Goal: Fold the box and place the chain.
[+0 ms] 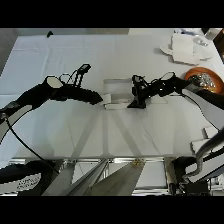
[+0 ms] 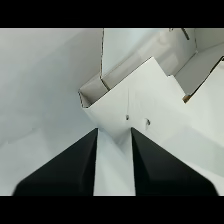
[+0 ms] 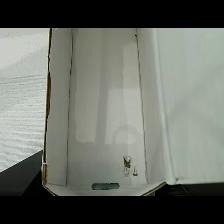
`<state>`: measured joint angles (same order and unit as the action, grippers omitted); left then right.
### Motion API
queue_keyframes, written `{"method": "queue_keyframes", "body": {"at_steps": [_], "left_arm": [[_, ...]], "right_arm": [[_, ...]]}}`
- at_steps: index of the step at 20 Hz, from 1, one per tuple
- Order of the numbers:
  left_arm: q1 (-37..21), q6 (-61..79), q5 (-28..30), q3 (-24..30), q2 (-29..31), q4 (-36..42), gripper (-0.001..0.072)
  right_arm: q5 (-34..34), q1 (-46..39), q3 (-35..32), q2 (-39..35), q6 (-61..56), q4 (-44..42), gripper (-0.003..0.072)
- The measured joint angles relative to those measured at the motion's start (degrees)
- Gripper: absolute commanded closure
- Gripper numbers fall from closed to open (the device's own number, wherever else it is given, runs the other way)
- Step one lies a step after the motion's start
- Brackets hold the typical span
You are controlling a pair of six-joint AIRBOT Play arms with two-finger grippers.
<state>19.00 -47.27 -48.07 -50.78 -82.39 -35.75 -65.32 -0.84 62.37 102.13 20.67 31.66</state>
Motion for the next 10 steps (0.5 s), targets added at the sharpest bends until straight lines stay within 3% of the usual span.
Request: {"method": "queue_keyframes", "body": {"at_steps": [2, 4, 10], "left_arm": [[0.0, 0.1, 0.0, 0.0, -0.4, 1.1, 0.0409], [0.0, -0.9, 0.0, 0.0, -0.8, 1.9, 0.0302], [0.1, -4.3, 0.6, 0.0, -1.1, 7.9, 0.0295]], "right_arm": [[0.0, 0.0, 0.0, 0.0, 0.0, 0.0, 0.015], [0.0, 0.0, 0.0, 0.0, 0.0, 0.0, 0.015], [0.0, 0.0, 0.0, 0.0, 0.0, 0.0, 0.015]]}}
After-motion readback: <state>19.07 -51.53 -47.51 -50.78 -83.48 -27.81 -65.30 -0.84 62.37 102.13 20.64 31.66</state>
